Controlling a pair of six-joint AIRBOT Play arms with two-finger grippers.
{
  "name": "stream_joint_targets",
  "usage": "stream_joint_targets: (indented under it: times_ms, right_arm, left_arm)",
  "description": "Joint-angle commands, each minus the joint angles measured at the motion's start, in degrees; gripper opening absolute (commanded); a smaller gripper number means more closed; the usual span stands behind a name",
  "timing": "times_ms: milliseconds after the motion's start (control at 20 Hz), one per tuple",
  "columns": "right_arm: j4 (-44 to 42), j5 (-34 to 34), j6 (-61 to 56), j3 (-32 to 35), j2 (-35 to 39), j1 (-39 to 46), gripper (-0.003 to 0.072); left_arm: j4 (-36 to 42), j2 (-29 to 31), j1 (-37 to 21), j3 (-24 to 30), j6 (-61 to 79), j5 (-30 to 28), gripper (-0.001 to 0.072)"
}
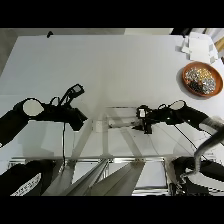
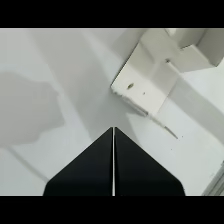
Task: Fold the box and place the chain.
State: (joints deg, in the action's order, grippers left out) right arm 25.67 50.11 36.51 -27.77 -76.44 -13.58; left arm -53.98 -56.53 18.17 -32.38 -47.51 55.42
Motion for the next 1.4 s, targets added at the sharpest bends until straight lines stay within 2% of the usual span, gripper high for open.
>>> stream_joint_targets:
  times_ms: [0, 200, 450, 1050, 1350]
  right_arm:
    - [0.0, 0.0, 0.0, -0.1, 0.0, 0.0, 0.0504]
    - [0.0, 0.0, 0.0, -0.1, 0.0, 0.0, 0.0504]
    - [0.0, 0.0, 0.0, -0.1, 0.0, 0.0, 0.0504]
    - [0.0, 0.0, 0.0, -0.1, 0.0, 0.0, 0.0504]
    - [0.0, 0.0, 0.0, -0.1, 0.0, 0.0, 0.0504]
  left_arm:
    - [0.1, -3.2, -2.4, 1.6, -6.7, 1.2, 0.0005]
    - [4.5, -11.2, 1.2, 1.6, -7.1, -0.7, 0.0004]
    - [5.6, -15.1, 6.1, 1.6, -13.1, -6.6, 0.0004]
    - [17.0, -14.9, 7.6, 1.6, -11.9, -6.7, 0.0005]
    - [20.6, -10.3, 7.6, 1.5, -10.3, -8.3, 0.0005]
